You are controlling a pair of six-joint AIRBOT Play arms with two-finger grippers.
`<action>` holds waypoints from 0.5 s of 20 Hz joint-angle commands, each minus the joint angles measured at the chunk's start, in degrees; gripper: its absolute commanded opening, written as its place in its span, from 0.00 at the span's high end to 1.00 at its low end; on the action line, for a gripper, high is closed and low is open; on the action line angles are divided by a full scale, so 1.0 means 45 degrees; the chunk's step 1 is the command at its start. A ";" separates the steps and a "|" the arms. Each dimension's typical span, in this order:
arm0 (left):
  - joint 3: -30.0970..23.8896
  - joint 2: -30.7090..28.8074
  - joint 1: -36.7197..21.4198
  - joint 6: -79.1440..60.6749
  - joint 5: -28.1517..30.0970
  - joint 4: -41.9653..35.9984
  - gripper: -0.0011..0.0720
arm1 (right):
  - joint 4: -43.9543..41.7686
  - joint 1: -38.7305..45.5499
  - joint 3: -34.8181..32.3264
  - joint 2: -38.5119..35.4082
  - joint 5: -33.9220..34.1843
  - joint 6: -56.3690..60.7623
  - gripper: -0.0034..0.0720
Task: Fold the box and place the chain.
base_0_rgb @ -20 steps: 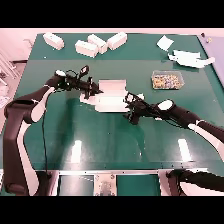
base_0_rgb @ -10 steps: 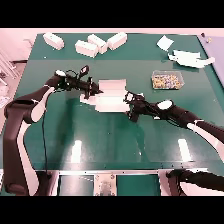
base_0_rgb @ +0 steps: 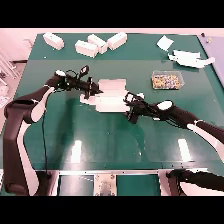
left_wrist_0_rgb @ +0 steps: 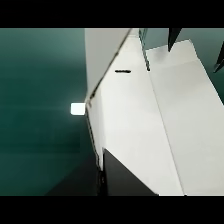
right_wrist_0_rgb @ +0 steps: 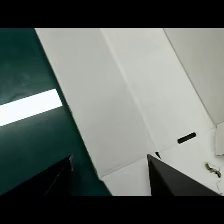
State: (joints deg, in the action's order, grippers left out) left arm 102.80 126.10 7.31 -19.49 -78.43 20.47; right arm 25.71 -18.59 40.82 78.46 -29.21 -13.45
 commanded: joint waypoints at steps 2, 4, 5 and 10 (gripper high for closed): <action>-0.0005 0.0010 0.0005 -0.0005 0.0000 -0.0005 0.96 | 0.0189 -0.0005 -0.0141 -0.0005 -0.0126 -0.0131 0.20; -0.0005 0.0010 0.0005 -0.0005 0.0000 -0.0005 0.95 | 0.0175 -0.0005 -0.0117 0.0015 0.0185 -0.0175 0.20; -0.0005 0.0010 0.0005 -0.0005 0.0000 -0.0005 0.96 | 0.0160 -0.0005 -0.0097 0.0015 0.0321 -0.0291 0.20; -0.0005 0.0010 0.0005 -0.0005 0.0000 -0.0010 0.95 | -0.0981 0.0000 0.0058 0.0024 0.0981 -0.1515 0.20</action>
